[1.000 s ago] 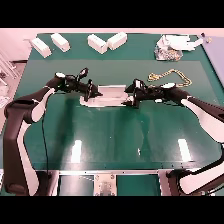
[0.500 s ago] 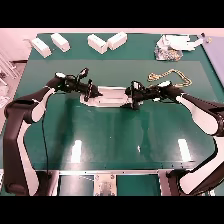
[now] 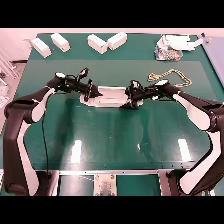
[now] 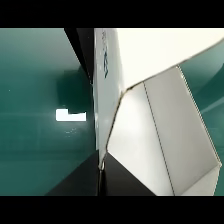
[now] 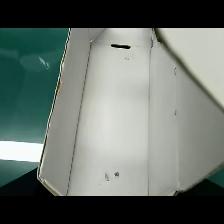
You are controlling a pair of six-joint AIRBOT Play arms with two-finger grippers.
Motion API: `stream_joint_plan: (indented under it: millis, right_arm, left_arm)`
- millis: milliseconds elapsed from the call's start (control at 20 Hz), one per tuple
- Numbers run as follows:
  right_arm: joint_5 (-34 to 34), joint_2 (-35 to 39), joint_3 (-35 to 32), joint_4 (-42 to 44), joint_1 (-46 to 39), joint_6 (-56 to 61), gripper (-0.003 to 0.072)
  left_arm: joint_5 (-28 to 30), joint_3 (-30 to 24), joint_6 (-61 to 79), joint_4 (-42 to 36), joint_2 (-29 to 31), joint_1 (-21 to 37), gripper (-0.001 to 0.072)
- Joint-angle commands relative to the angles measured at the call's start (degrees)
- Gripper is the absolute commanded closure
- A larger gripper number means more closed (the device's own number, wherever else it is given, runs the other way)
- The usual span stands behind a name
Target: Fold the box and place the chain.
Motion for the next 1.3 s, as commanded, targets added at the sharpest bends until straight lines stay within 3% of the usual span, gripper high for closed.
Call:
stream_joint_plan:
  millis: [0, 650, 800, 850, 900, 1250]
  right_arm:
    - [0.6, -0.9, 1.0, -0.1, 0.0, 0.6, -0.0005]
    - [1.3, -1.9, 2.3, -1.3, 0.4, 2.1, -0.0003]
    - [1.6, -1.9, 2.3, -1.4, 0.4, 2.1, 0.0037]
    - [1.6, -1.9, 2.3, -1.6, 0.4, 2.1, 0.0100]
    - [1.6, -1.9, 2.3, -1.8, 0.4, 2.1, 0.0111]
    - [1.6, -1.9, 2.3, -1.7, 0.4, 1.6, 0.0111]
  left_arm:
    - [0.0, 0.0, 0.0, 0.0, 0.0, 0.0, 0.0689]
    - [0.0, 0.0, 0.0, 0.0, 0.0, 0.0, 0.0689]
    - [0.0, 0.0, 0.0, 0.0, 0.0, 0.0, 0.0689]
    - [0.0, 0.0, 0.0, 0.0, 0.0, 0.0, 0.0689]
    - [0.0, 0.0, 0.0, 0.0, 0.0, 0.0, 0.0689]
    - [0.0, 0.0, 0.0, 0.0, 0.0, 0.0, 0.0689]
